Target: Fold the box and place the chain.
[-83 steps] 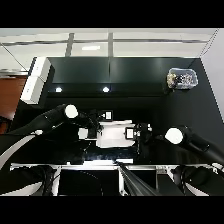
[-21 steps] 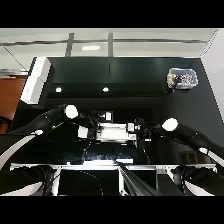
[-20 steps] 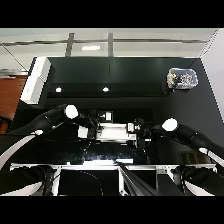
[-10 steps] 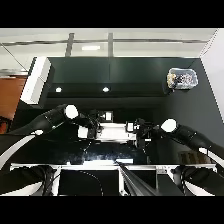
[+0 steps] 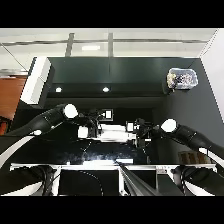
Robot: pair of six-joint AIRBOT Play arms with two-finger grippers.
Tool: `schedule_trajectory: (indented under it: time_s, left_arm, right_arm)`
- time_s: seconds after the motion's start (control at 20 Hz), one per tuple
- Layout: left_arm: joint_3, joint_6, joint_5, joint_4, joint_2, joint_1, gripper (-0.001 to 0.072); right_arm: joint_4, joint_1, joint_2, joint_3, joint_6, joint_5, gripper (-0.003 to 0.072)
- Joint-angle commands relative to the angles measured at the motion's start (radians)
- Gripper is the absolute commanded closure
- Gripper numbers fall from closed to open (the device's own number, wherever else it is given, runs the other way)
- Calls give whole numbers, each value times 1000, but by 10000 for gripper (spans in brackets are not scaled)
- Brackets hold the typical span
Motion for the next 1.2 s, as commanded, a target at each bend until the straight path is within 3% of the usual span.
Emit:
schedule_trajectory:
  time_s: [0.0, 0.2, 0.3, 0.4, 0.45, 0.55, 0.65, 0.7, 0.8, 0.95, 1.05, 1.15]
  left_arm:
    - [8, -135, -43, 76, 59, 17, 176]
    - [8, -424, -219, 262, 203, 73, 181]
    - [8, -492, -379, 299, 270, 107, 340]
    - [8, -499, -554, 321, 317, 122, 685]
    - [8, -526, -621, 318, 329, 121, 686]
    - [1, -648, -646, 208, 332, 118, 686]
    - [-45, -679, -563, -64, 331, 116, 687]
    - [-79, -669, -464, -221, 331, 115, 686]
    - [-162, -637, -164, -497, 331, 98, 686]
    - [-237, -599, 233, -566, 317, 55, 686]
    - [-234, -591, 342, -567, 278, 51, 685]
    - [-222, -578, 386, -566, 225, 51, 685]
  right_arm:
    - [-1, 1, 0, 0, 0, 2, 196]
    - [-13, 1, 0, 0, -17, 26, 196]
    - [-13, 1, 0, 0, -17, 26, 196]
    - [-12, 1, 0, 0, -17, 26, 196]
    - [-12, 1, 0, 0, -16, 26, 196]
    - [-12, 1, 0, 0, -16, 26, 196]
    - [-12, 1, 0, 0, -17, 26, 196]
    - [-12, 1, 0, 0, -17, 26, 196]
    - [-11, 1, 0, 0, -16, 25, 196]
    - [-6, 1, 0, 0, -16, 22, 196]
    - [-6, 1, 0, 0, -16, 22, 196]
    - [-6, 1, 0, 0, -16, 22, 196]
